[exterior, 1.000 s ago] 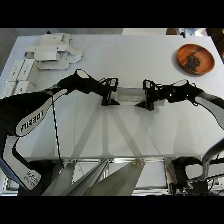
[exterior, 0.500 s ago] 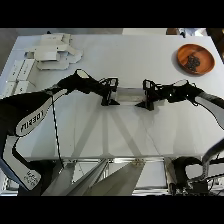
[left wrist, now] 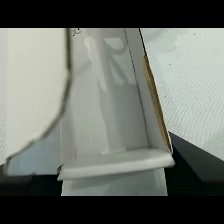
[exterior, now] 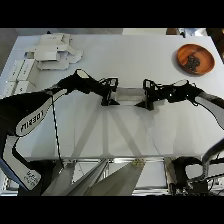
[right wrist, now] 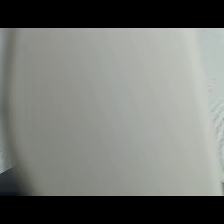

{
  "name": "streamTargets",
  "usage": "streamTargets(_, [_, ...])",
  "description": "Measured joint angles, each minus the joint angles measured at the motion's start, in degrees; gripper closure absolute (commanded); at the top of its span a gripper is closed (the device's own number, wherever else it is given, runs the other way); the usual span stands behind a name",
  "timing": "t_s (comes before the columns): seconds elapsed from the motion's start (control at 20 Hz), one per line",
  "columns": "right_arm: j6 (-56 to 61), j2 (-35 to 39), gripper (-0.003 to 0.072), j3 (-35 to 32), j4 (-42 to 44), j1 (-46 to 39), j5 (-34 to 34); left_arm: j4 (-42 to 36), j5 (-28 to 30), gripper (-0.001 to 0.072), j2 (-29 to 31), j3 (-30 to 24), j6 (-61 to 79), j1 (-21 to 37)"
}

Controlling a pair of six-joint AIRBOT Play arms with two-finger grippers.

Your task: Fold the box and place the chain.

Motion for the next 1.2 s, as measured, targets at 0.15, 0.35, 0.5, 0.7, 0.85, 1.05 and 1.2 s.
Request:
streamTargets(0.15, [0.07, 0.00, 0.0187, 0.00, 0.50, -0.02, 1.33, 0.17, -0.11, 0.0126, 0.00, 0.00, -0.02, 0.00])
streamTargets(0.35, [0.09, 0.00, 0.0187, 0.04, 0.85, 0.00, 4.31, 0.28, -0.55, 0.0126, 0.00, -0.02, 0.00, 0.00])
streamTargets(0.5, [0.17, 0.00, 0.0187, 0.07, 1.11, -0.02, 6.01, 0.24, -0.59, 0.0126, 0.00, -0.02, 0.02, -0.02])
streamTargets(0.7, [0.20, 0.00, 0.0188, 0.07, 1.25, -0.02, 7.28, 0.17, -0.44, 0.0126, 0.00, -0.04, 0.02, -0.04])
streamTargets(0.85, [0.15, 0.00, 0.0184, 0.07, 1.11, -0.02, 7.74, 0.13, -0.37, 0.0126, 0.00, -0.04, 0.00, -0.07])
streamTargets(1.05, [0.02, 0.02, 0.0014, 0.07, 1.03, 0.09, 8.81, -0.07, -0.09, 0.0126, -0.02, -0.04, 0.02, -0.15])
streamTargets(1.2, [0.00, 0.02, 0.0014, 0.07, 0.66, 0.02, 8.50, -0.15, 0.33, 0.0126, -0.02, -0.04, 0.00, -0.09])
